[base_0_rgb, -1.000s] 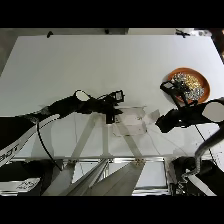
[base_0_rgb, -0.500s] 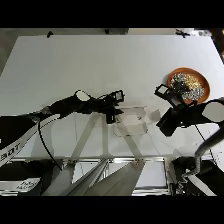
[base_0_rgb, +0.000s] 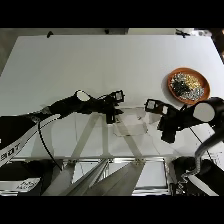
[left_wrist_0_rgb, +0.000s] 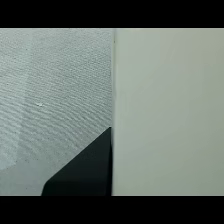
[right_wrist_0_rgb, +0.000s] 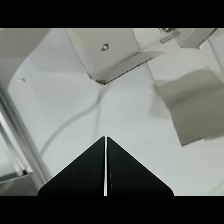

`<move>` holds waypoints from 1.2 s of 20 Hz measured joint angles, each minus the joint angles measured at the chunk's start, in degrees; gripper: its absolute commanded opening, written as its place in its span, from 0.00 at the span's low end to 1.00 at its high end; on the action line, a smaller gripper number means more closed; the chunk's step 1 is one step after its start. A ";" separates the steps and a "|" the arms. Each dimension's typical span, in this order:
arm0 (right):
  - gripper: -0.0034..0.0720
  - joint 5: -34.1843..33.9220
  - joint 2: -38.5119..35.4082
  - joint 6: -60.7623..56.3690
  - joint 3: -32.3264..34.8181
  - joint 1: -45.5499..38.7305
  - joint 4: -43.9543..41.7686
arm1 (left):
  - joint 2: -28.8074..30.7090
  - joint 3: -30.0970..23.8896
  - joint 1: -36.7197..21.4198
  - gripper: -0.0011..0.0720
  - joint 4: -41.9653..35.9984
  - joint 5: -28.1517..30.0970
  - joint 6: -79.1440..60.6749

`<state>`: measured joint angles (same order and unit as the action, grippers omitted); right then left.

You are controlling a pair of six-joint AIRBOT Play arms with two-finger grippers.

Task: Fold the box and place the chain.

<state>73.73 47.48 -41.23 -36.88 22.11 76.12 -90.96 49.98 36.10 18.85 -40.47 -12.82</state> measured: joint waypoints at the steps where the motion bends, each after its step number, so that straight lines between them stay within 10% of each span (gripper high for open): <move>1: 0.04 -2.23 -0.07 -1.11 0.74 2.43 2.03 | 0.00 0.02 0.00 0.03 0.00 -0.02 0.00; 12: 0.05 -16.98 -9.14 -19.50 8.39 21.94 21.49 | -0.02 0.00 0.00 0.03 0.02 -0.07 0.00; 13: 0.11 -16.76 -11.43 -20.02 9.77 22.21 21.38 | -0.02 0.00 0.00 0.03 0.02 -0.07 0.00; 16: 0.99 -16.50 -16.46 -20.02 15.06 22.64 17.86 | -0.02 0.02 0.00 0.03 0.02 -0.07 0.00; 24: 0.98 -31.43 -16.17 -15.96 24.57 22.86 13.00 | -0.02 0.00 0.00 0.03 0.02 -0.07 0.00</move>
<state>42.30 31.31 -57.19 -12.32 44.97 89.12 -90.98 49.98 36.10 18.87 -40.53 -12.82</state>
